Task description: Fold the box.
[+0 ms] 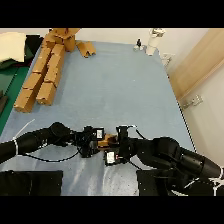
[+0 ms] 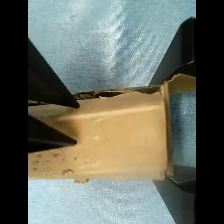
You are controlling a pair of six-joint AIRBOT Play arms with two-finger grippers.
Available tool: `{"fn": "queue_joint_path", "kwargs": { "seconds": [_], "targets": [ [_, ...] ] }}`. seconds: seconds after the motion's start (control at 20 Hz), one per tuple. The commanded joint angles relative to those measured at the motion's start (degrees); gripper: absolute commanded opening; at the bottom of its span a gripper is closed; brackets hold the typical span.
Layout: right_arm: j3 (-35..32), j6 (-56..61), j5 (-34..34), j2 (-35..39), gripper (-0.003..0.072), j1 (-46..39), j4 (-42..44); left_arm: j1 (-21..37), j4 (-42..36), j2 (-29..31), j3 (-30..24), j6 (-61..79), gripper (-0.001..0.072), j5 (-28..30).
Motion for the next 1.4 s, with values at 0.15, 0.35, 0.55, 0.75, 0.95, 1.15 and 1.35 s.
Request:
{"fn": "queue_joint_path", "kwargs": {
  "seconds": [0.15,0.35,0.55,0.75,0.95,1.15,1.35],
  "targets": [
    [-0.1,0.0,-0.7,-3.9,0.0195,0.3,4.2,0.0,0.0,0.0,0.0,0.0,0.0590,0.0],
    [0.0,0.0,-4.4,-3.2,0.0195,2.5,4.2,0.0,0.0,0.0,0.0,0.0,0.0590,0.0],
    [0.4,2.8,-5.6,-1.5,0.0195,2.3,2.6,0.0,0.0,0.0,0.0,0.0,0.0590,0.0],
    [5.3,33.6,-11.3,5.5,0.0187,1.7,-11.8,0.0,0.0,0.0,0.0,0.0,0.0590,0.0],
    [7.2,79.0,-38.4,11.3,0.0002,-5.9,-23.6,0.0,0.0,0.0,0.0,0.0,0.0590,0.0],
    [-0.1,77.0,-43.5,11.5,0.0001,-15.5,5.3,0.0,0.0,0.0,0.0,0.0,0.0590,0.0],
    [-10.6,68.7,-17.1,10.6,0.0002,-16.3,40.1,0.0,0.0,0.0,0.0,0.0,0.0590,0.0]
  ]
}}
